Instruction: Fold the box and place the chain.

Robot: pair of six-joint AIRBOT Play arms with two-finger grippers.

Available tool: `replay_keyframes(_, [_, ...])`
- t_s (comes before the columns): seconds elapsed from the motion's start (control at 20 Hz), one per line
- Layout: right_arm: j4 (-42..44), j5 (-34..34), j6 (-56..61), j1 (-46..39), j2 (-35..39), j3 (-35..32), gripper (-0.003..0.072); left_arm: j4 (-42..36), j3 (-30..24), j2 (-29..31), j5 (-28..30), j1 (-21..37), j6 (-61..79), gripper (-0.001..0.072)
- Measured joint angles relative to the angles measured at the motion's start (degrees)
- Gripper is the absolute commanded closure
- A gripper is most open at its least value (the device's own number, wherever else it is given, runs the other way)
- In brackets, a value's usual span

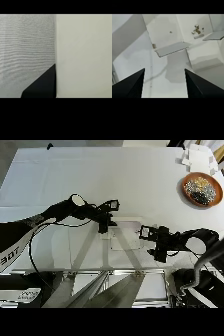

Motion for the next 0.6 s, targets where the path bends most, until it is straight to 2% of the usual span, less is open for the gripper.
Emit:
replay_keyframes(0.3, [0.5,-2.1,-8.4,-0.1,3.0,-3.8,0.0136,0.0,0.0,0.0,0.0,0.0,0.0,0.0699])
replay_keyframes(0.6, [3.7,-9.3,-15.1,1.0,6.0,-8.1,0.0136,0.0,0.0,0.0,0.0,0.0,0.0,0.0699])
